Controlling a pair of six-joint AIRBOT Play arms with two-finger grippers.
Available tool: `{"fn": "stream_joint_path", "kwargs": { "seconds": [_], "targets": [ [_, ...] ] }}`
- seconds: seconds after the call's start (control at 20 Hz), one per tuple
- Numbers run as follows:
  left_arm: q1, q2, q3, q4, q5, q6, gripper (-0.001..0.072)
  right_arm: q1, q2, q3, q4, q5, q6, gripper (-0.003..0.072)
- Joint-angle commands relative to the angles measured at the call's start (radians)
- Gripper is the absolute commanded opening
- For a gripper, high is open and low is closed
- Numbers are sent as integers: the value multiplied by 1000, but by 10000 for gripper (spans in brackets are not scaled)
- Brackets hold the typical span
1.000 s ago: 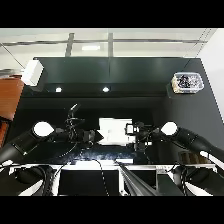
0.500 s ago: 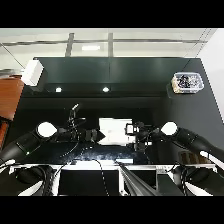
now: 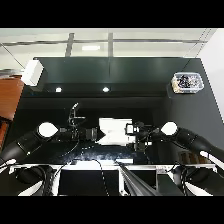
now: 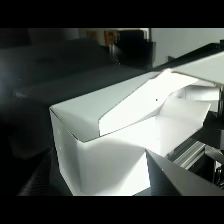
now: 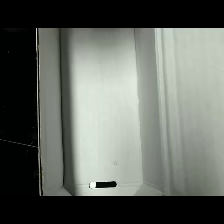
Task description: Fold the box and place the chain.
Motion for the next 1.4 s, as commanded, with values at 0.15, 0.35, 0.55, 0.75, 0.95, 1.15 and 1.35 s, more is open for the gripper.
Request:
{"fn": "stream_joint_path", "kwargs": {
  "seconds": [0.15,0.35,0.55,0.75,0.95,1.15,1.35],
  "targets": [
    [-34,-21,0,0,4,-12,708,1,0,0,0,0,0,389],
    [-34,-21,2,-19,37,-23,708,1,0,0,1,0,0,389],
    [-57,-38,13,-30,50,-23,708,1,0,0,0,0,0,389],
    [-101,-109,65,-30,51,-23,708,1,0,0,0,0,0,389],
    [-101,-128,100,-19,43,-23,708,1,0,0,0,0,0,389],
    [-101,-129,100,-19,19,-24,708,1,0,0,0,0,0,389],
    [-101,-129,102,-10,21,-50,707,1,0,0,0,0,0,389]
  ]
}}
